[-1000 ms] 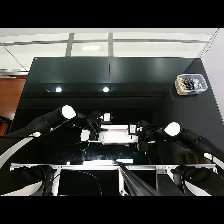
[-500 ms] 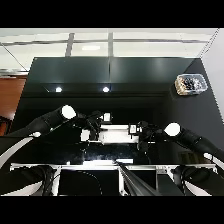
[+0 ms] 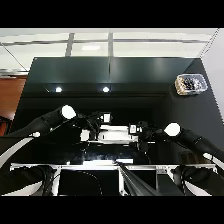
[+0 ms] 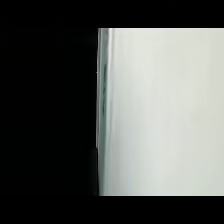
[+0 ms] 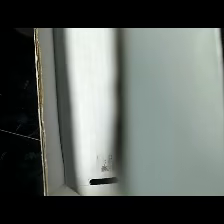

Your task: Fold the box and place the chain.

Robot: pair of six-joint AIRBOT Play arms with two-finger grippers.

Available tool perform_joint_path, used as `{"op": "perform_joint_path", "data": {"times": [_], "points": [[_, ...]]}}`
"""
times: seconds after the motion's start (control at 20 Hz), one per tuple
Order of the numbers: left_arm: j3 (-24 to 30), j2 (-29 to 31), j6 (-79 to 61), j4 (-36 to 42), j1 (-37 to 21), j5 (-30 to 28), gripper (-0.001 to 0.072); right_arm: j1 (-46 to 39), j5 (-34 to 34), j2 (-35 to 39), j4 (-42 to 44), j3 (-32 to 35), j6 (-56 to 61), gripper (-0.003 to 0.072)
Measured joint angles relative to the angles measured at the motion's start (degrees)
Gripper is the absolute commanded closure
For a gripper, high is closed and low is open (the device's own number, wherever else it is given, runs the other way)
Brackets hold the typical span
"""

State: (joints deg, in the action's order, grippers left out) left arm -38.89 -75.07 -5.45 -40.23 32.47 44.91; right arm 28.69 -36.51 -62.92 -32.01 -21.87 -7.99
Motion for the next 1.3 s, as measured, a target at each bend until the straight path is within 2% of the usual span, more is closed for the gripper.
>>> {"op": "perform_joint_path", "data": {"times": [0.05, 0.25, 0.3, 0.35, 0.4, 0.45, 0.5, 0.55, 0.6, 0.7, 0.8, 0.9, 1.1, 1.2, 1.3], "points": [[0.04, 0.35, 0.7, -0.48, -0.04, 0.81, 0.0292, -0.02, 0.0, 0.0, -0.04, 0.0, 0.0, 0.0211], [-0.02, 4.59, 6.73, -4.15, -0.04, 0.81, 0.0277, -0.02, 0.22, 0.0, -0.02, 0.0, 0.0, 0.0213], [-0.02, 6.23, 9.16, -6.25, -0.04, 1.46, 0.0277, 0.0, 0.24, 0.0, -0.02, 0.02, 0.0, 0.0343], [-0.02, 8.13, 12.09, -8.72, -0.04, 2.64, 0.0279, 0.0, 0.26, 0.0, 0.0, 0.0, 0.0, 0.0547], [-0.02, 10.01, 15.08, -10.91, -0.04, 4.11, 0.0286, 0.0, 0.26, 0.0, 0.0, 0.0, 0.0, 0.0576], [-0.02, 11.87, 18.69, -13.18, -0.02, 5.99, 0.0358, -0.02, 0.28, 0.0, 0.02, 0.02, 0.0, 0.0576], [-0.02, 13.46, 22.47, -15.02, -0.02, 8.15, 0.0464, 0.0, 0.31, 0.0, 0.04, 0.02, 0.0, 0.0576], [-0.02, 14.86, 26.29, -16.46, -0.04, 10.03, 0.0634, 0.0, 0.31, 0.0, 0.04, 0.0, 0.0, 0.0576], [-0.02, 16.09, 30.16, -17.94, -0.02, 12.09, 0.0677, -0.02, 0.33, 0.0, 0.04, 0.02, 0.0, 0.0577], [0.04, 17.62, 35.39, -18.71, 0.02, 15.32, 0.0677, 0.0, 0.35, 0.0, 0.07, 0.0, 0.0, 0.0576], [0.48, 18.43, 38.38, -15.3, 0.02, 16.41, 0.0677, 0.0, 0.35, 0.0, 0.09, 0.02, 0.0, 0.0577], [1.31, 18.84, 39.93, -9.01, 0.02, 13.97, 0.0677, 0.0, 0.37, 0.0, 0.15, 0.02, 0.0, 0.0576], [3.69, 18.01, 41.09, 4.04, 0.02, -1.38, 0.0676, 0.0, 0.44, 0.0, 0.35, 0.02, 0.0, 0.0577], [4.33, 15.85, 41.24, 7.56, 0.02, -7.91, 0.0677, 0.0, 0.44, 0.0, 0.37, 0.02, 0.02, 0.0577], [4.61, 12.83, 40.09, 9.53, 0.02, -10.71, 0.0677, 0.0, 0.44, 0.0, 0.42, 0.02, 0.02, 0.0576]]}}
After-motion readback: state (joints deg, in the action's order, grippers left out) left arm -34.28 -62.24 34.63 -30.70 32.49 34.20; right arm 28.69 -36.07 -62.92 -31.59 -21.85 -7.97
